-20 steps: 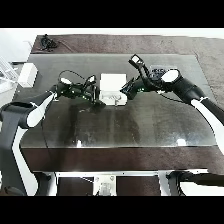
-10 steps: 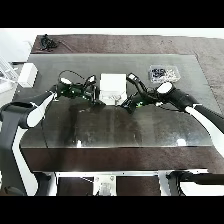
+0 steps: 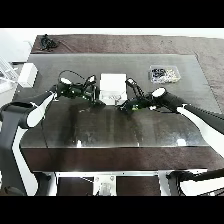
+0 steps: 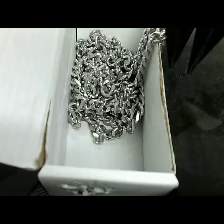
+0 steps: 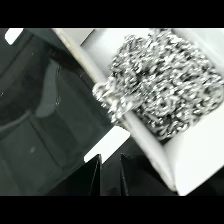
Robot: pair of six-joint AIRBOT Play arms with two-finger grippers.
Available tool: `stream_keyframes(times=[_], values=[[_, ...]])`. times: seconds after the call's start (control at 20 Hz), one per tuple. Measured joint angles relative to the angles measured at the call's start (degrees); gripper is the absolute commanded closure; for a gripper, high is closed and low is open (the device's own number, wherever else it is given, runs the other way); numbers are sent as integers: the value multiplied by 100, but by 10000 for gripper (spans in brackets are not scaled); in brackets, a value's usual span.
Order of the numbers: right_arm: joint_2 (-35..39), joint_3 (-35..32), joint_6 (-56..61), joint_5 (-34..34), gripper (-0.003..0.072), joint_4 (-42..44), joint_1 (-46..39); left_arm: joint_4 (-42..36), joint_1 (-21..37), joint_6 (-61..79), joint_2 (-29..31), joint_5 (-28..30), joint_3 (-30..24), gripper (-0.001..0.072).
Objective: Fold the box and place the chain.
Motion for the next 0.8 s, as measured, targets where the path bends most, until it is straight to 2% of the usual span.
stream_keyframes(times=[0.35,0.8], values=[[-142,13,-15,-299,535,612,55,-13,4,-13,0,33,0,232],[-210,238,-48,-334,536,1071,280,-4,4,0,0,11,0,232]])
